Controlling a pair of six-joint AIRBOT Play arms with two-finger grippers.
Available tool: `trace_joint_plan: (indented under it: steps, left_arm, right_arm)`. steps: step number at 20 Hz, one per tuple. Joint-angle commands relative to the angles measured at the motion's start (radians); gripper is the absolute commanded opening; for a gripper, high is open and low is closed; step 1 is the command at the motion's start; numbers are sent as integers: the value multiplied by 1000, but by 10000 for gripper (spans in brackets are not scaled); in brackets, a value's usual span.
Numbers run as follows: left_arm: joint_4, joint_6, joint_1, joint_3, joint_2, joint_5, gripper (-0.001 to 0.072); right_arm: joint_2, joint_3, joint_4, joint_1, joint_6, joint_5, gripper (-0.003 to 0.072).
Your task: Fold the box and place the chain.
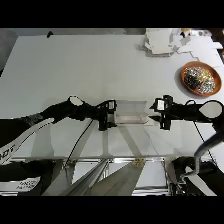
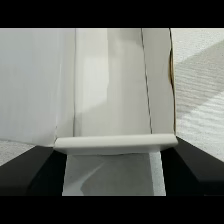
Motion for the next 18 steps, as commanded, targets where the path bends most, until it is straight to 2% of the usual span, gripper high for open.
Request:
trace_joint_plan:
  steps: [1,3,8,12,18]
  left_arm:
    - [0,0,0,0,0,1,208]
    - [0,0,0,0,0,1,209]
    - [0,0,0,0,0,1,209]
    - [0,0,0,0,0,1,209]
    - [0,0,0,0,0,1,208]
  right_arm:
    - [2,1,234,0,-17,39,20]
    - [-49,1,294,0,-55,19,19]
    - [-237,1,361,0,-42,-166,19]
    - [-360,1,356,0,-42,-164,19]
    - [-366,1,359,0,-42,-125,19]
